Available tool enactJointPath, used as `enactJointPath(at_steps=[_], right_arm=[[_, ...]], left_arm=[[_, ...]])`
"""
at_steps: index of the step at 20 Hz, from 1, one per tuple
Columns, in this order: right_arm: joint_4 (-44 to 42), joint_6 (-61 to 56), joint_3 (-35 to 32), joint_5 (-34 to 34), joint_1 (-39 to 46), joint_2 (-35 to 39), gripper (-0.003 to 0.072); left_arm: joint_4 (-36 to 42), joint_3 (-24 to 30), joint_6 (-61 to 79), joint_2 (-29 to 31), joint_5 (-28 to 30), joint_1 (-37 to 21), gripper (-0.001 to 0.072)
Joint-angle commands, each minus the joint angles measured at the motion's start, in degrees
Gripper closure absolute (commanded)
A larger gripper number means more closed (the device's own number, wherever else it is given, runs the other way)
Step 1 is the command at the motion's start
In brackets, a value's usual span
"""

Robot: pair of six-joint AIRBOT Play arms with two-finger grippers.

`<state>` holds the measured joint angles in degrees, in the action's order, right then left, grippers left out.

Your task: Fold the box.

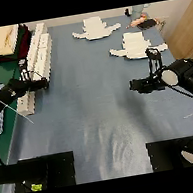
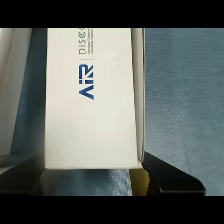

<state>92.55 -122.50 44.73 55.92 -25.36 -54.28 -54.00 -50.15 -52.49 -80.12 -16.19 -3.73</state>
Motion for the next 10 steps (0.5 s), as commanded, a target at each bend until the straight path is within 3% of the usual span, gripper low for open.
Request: enactJointPath(at_steps=[1, 10], right_arm=[[-0.46, -0.02, 0.00, -0.02, 0.00, -0.04, 0.0684], [-0.72, -0.02, 0.00, -0.02, 0.00, -0.04, 0.0684]], left_arm=[[-0.04, -0.98, 0.61, -1.55, 1.09, 1.25, 0.0188], [-0.02, -0.98, 0.61, -1.57, 1.09, 1.25, 0.0188]])
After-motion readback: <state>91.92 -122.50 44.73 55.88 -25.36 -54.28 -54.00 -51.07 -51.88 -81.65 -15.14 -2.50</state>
